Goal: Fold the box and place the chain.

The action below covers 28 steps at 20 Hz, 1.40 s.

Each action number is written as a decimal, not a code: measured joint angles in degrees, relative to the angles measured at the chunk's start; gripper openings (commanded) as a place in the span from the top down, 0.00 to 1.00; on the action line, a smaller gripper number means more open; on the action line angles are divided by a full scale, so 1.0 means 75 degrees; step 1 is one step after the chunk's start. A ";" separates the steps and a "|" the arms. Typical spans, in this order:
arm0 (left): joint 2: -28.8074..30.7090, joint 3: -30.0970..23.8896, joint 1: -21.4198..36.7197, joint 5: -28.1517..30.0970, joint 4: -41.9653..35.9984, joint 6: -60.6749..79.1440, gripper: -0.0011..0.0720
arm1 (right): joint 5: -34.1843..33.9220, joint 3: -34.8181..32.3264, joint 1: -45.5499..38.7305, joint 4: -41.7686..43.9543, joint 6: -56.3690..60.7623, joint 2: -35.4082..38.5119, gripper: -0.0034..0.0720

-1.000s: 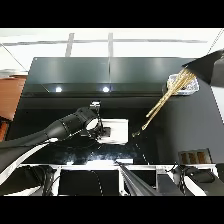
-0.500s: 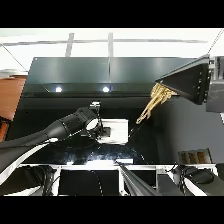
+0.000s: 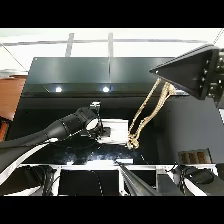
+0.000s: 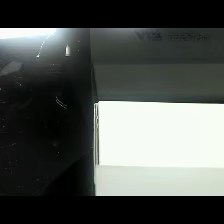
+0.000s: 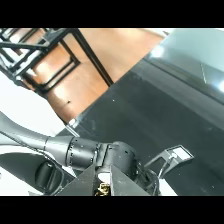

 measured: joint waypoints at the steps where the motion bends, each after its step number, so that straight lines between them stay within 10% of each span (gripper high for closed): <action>1: 0.0000 0.0000 0.0000 0.0000 0.0000 0.0000 0.94 | -0.0009 0.0000 0.0000 0.0041 -0.0003 -0.0023 0.92; 18: 0.0000 0.0000 0.0000 0.0009 0.0000 -0.0003 0.94 | -0.0557 -0.1005 0.1180 -0.0595 0.0017 -0.0609 0.92; 28: 0.0000 0.0000 0.0000 0.0017 0.0003 -0.0006 0.94 | -0.1309 -0.3445 0.1818 -0.0924 0.0259 -0.1244 0.92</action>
